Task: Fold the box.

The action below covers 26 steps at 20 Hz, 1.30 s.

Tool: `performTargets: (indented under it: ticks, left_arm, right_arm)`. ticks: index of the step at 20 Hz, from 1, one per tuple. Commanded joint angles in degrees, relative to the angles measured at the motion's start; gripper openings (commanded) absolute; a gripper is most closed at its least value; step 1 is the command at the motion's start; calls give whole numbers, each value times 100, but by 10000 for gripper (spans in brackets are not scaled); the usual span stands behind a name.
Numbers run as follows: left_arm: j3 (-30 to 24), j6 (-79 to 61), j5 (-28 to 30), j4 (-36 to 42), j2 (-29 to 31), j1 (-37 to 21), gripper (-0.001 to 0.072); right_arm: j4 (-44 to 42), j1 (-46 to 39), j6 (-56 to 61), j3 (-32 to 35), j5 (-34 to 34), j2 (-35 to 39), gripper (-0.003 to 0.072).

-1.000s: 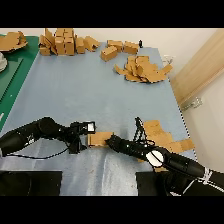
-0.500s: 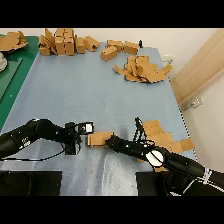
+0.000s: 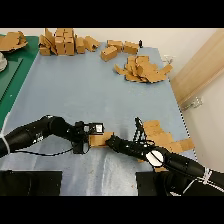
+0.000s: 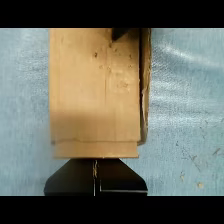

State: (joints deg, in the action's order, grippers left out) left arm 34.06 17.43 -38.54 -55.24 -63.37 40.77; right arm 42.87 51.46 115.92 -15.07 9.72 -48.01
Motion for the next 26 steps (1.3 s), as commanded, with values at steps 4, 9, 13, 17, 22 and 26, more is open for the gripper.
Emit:
performTargets:
  ticks: [4,9,13,17,22,26]
  left_arm:
    - [374,20,-304,59,-485,140,11]
    - [372,24,-319,59,-485,138,11]
    - [372,387,-535,-208,-483,33,12]
    - [372,667,-743,-507,-433,-271,11]
    - [372,660,-752,-654,-240,-444,14]
    - [372,649,-872,-608,-234,-433,681]
  right_arm:
    - [2,7,0,2,-4,-2,0]
    - [0,7,0,2,-2,-2,0]
    - [-11,7,2,-15,-15,98,0]
    - [46,4,0,-68,-26,710,0]
    - [55,4,0,-68,-26,874,-1]
    - [66,4,2,-68,-28,868,0]
